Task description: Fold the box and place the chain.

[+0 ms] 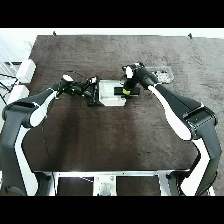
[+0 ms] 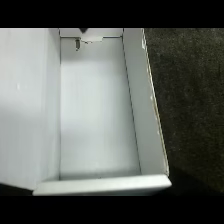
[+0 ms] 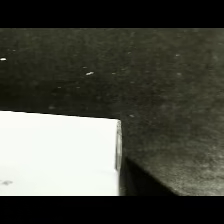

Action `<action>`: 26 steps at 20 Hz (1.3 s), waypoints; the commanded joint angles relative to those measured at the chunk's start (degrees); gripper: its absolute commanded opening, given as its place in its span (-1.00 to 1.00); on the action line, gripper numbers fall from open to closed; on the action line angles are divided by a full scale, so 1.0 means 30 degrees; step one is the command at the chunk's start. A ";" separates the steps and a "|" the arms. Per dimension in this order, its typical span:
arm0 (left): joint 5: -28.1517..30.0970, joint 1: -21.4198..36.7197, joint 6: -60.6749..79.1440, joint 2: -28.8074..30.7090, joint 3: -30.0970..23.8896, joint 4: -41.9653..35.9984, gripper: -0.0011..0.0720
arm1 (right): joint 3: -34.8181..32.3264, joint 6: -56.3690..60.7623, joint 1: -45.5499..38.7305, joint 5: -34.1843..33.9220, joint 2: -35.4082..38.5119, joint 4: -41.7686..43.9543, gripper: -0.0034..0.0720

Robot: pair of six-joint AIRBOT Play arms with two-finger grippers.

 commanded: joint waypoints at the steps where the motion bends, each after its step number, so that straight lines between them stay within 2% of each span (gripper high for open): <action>1: 0.0015 -0.0007 -0.0015 0.0000 0.0015 0.0000 0.28 | 0.0189 -0.0007 -0.0131 0.0284 0.0022 -0.0007 -0.14; 5: 0.0007 -0.0007 -0.0015 0.0000 0.0015 -0.0007 0.28 | 0.1319 -0.1581 -0.0131 0.2419 0.0029 0.0000 0.32; 9: 0.0007 -0.0007 -0.0029 0.0000 0.0015 0.0000 0.28 | 0.1756 -0.3883 -0.0197 0.2878 0.1348 -0.0044 0.33; 12: 0.0015 -0.0007 -0.0095 0.0000 0.0015 0.0000 0.28 | 0.1756 -0.5799 -0.0721 0.2586 0.3147 -0.1413 0.33; 16: 0.0015 -0.0007 -0.0095 0.0000 0.0015 0.0000 0.28 | 0.1756 -0.7745 -0.3417 -0.0022 0.4976 -0.2004 0.33; 20: 0.0015 -0.0007 -0.0102 0.0000 0.0015 0.0000 0.28 | 0.1727 -0.8837 -0.7140 -0.2601 0.4138 -0.1508 0.25; 21: 0.0007 -0.0007 -0.0095 0.0000 0.0015 0.0000 0.28 | 0.1727 -0.9683 -0.7919 -0.3002 0.3650 -0.0641 0.24; 24: 0.0007 -0.0007 -0.0117 0.0000 0.0015 0.0000 0.28 | 0.1741 -1.1832 -0.9420 -0.4131 0.1967 0.2244 0.05; 26: 0.0007 -0.0007 -0.0117 0.0000 0.0015 0.0000 0.28 | 0.1741 -1.3049 -0.9646 -0.4677 0.1042 0.3177 0.05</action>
